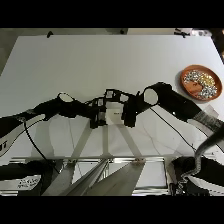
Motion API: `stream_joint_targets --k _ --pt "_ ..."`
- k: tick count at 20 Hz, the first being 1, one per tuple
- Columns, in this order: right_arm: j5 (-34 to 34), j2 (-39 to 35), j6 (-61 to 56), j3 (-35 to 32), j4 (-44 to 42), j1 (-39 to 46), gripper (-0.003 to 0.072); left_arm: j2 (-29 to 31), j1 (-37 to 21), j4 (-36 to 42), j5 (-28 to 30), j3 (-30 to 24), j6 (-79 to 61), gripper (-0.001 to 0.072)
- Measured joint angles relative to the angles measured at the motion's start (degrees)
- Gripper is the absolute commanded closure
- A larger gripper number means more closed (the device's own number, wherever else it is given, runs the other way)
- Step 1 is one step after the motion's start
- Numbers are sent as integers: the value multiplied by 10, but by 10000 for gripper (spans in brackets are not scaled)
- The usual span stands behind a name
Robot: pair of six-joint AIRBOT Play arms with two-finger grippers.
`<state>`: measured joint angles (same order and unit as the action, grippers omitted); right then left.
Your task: Fold the box and place the chain.
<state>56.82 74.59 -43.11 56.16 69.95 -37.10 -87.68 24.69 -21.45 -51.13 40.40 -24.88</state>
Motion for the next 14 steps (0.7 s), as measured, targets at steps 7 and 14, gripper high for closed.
stream_joint_targets --k 7,14 --pt "-32 -28 -2 -2 6 0 429 0 0 -1 0 0 -1 435" --pt "-53 -31 -3 -12 26 -1 429 0 0 0 -1 0 0 435"
